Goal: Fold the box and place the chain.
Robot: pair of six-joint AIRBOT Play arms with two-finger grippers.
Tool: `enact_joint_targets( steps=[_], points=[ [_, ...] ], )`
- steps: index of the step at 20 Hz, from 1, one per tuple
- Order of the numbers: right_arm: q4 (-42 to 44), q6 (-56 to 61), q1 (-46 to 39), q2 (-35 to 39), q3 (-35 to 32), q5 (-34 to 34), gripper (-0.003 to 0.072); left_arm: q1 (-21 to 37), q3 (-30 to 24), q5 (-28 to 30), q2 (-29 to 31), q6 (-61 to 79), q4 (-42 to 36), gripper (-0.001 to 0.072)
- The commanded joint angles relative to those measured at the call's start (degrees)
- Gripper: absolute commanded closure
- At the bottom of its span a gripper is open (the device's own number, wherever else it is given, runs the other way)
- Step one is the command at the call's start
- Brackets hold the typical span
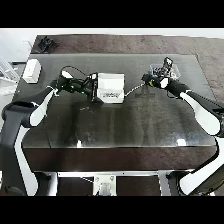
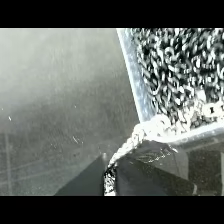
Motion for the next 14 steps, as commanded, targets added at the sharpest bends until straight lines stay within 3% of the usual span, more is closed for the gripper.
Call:
enact_joint_targets(
  steps=[1,7,14],
  points=[
    [0.31,0.00,0.00,-0.26,0.24,-1.44,0.0678,0.04,-0.02,-0.11,0.02,0.00,0.00,0.0283],
    [0.13,1.70,0.37,4.04,0.22,-0.83,0.0679,0.04,-0.02,-0.07,0.02,0.02,0.00,0.0283],
    [-3.78,-0.50,4.26,24.48,0.24,-0.76,0.0680,0.04,-0.02,-0.04,0.02,0.02,0.00,0.0283]
  ],
)
